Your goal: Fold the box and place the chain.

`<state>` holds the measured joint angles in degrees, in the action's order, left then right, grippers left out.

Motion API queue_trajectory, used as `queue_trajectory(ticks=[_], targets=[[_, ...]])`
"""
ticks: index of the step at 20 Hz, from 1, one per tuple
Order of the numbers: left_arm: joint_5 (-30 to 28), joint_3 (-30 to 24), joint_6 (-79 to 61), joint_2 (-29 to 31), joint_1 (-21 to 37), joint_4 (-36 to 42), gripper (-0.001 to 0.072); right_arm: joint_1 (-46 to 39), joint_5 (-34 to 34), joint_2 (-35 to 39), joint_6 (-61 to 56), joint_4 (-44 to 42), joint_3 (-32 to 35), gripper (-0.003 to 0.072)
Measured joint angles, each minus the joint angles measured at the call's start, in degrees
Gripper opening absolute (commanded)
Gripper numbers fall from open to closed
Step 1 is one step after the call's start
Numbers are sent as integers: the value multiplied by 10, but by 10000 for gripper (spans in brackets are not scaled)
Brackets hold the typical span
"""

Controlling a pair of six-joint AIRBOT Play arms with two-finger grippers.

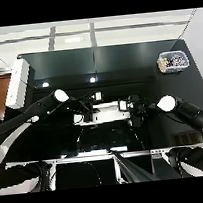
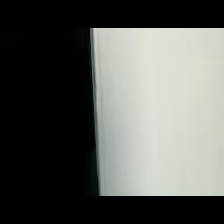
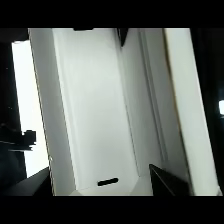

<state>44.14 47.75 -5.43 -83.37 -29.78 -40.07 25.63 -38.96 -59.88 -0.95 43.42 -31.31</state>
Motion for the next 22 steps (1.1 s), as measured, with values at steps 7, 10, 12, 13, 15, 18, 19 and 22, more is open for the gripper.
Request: queue_trajectory(ticks=[7, 10, 12, 13, 15, 18, 19, 22], targets=[[11, 0, -3, 0, 0, -1, 25, -37, 11, 0, 11, -15, -5, 713], [12, 0, -3, 0, 0, -1, 25, -42, 1, 0, 25, -39, -7, 713], [12, 0, -3, 0, 0, -1, 26, -43, -7, 0, 30, -47, -7, 713], [13, 0, -4, 0, 0, -1, 25, -43, -12, -2, 33, -51, -7, 713], [13, 0, -4, 0, 0, -1, 26, -44, -25, -10, 39, -60, -5, 713], [14, 0, -4, 0, 0, -1, 26, -45, -46, -24, 66, -87, -4, 713], [14, 0, -4, 0, 0, -1, 26, -45, -48, -31, 73, -94, -3, 713], [14, 0, -4, 0, 0, -1, 26, -45, -53, -54, 102, -106, -3, 706]])
